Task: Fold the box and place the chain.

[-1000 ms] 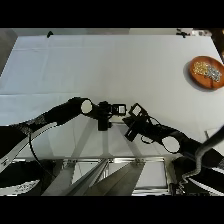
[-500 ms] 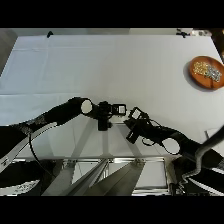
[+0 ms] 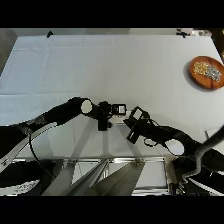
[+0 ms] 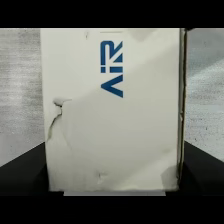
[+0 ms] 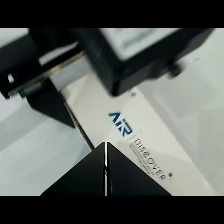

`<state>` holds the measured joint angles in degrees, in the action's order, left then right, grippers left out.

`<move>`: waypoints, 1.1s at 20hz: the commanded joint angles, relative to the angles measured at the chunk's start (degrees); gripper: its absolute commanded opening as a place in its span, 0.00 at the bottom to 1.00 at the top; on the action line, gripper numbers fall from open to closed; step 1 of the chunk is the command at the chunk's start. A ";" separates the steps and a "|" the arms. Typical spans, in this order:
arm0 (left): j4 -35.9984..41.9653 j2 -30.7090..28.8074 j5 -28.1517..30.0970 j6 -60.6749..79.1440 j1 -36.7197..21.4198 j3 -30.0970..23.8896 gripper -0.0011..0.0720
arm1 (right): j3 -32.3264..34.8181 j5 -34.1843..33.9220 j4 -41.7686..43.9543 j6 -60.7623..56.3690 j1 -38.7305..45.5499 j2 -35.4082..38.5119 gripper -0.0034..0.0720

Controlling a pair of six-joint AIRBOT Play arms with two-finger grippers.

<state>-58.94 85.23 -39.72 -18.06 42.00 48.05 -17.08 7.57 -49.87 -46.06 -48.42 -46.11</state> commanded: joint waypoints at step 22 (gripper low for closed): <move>4.50 -0.04 -1.99 -0.59 0.24 0.00 0.39 | -21.05 71.73 -15.65 -13.11 41.29 -10.36 0.06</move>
